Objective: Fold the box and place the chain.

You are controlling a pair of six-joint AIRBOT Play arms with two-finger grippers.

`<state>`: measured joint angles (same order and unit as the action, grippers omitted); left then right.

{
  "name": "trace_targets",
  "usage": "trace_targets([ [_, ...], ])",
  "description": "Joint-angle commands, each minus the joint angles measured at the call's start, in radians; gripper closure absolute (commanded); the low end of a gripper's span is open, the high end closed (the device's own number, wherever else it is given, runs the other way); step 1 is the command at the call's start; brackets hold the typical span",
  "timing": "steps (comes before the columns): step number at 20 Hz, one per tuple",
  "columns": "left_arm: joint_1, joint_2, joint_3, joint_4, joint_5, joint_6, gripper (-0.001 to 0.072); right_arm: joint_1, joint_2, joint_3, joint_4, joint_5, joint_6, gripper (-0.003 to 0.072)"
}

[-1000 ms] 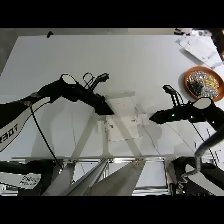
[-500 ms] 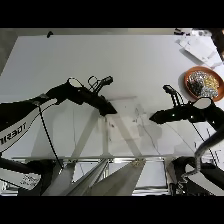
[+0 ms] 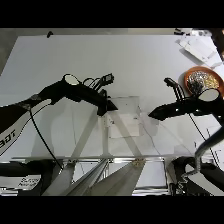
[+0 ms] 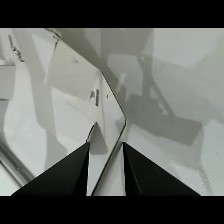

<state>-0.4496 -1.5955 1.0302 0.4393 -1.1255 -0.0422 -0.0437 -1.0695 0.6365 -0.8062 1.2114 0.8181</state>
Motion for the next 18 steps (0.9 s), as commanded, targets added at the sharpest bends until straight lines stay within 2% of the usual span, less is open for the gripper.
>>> trace_targets([
  [1,-0.019,0.061,0.000,0.031,-0.002,0.073,0.0711,0.000,0.056,0.117,-0.103,0.133,0.078,0.0421],
  [3,-0.063,0.072,0.000,0.119,0.017,0.071,0.0714,0.000,0.111,0.181,-0.231,0.161,0.145,0.0405],
  [5,-0.122,0.073,-0.002,0.192,0.087,0.053,0.0715,0.000,0.174,0.211,-0.345,0.170,0.184,0.0404],
  [7,-0.163,0.072,-0.014,0.152,0.197,0.043,0.0715,0.000,0.230,0.211,-0.403,0.177,0.185,0.0404],
  [9,-0.181,0.072,-0.025,0.106,0.262,0.071,0.0715,0.000,0.256,0.211,-0.412,0.187,0.186,0.0405],
  [14,-0.180,0.070,-0.084,0.016,0.312,0.128,0.0714,0.000,0.255,0.211,-0.412,0.154,0.201,0.0405],
  [18,-0.181,0.039,-0.110,0.019,0.325,0.129,0.0712,0.000,0.255,0.211,-0.411,0.153,0.203,0.0405],
])
